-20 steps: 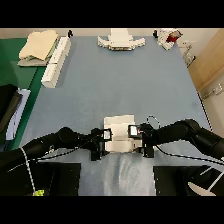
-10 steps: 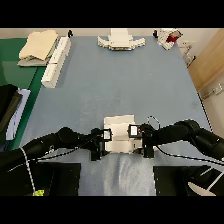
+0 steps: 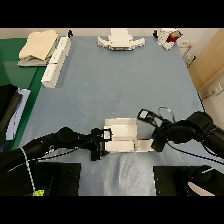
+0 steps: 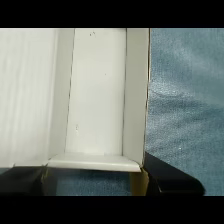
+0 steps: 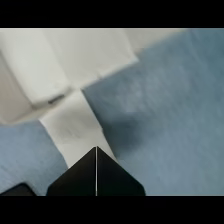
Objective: Fold the box.
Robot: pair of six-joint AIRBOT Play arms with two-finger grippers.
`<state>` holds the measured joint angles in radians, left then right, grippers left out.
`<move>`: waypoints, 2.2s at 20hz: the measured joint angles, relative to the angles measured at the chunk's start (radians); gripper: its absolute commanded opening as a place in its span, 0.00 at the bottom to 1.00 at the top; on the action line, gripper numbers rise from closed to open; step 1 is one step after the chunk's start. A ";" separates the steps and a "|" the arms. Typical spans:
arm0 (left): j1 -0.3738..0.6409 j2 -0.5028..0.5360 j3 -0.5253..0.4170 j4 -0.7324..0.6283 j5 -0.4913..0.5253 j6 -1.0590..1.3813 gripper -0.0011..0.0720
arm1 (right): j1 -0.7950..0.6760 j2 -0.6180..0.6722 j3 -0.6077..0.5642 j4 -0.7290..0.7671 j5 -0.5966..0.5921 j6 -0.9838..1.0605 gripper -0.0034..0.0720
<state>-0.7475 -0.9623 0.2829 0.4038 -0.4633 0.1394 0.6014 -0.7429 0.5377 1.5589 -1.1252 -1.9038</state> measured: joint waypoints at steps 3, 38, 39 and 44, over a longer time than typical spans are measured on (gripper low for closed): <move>0.000 0.000 0.000 0.000 0.000 0.000 0.74 | -0.089 0.020 0.018 -0.228 -0.108 0.320 0.05; 0.000 0.000 0.000 0.000 0.000 0.000 0.74 | -0.535 -0.051 -0.136 0.833 -0.105 0.123 0.74; 0.000 0.000 0.000 0.000 0.000 0.000 0.74 | -0.519 -0.045 -0.136 0.837 -0.097 0.122 0.74; 0.000 0.000 0.000 0.000 0.000 0.000 0.74 | -0.367 -0.066 -0.135 0.835 0.012 0.127 0.72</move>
<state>-0.7475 -0.9623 0.2829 0.4038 -0.4633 0.1390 0.2344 -0.8093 0.4023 2.3936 -1.1130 -1.7771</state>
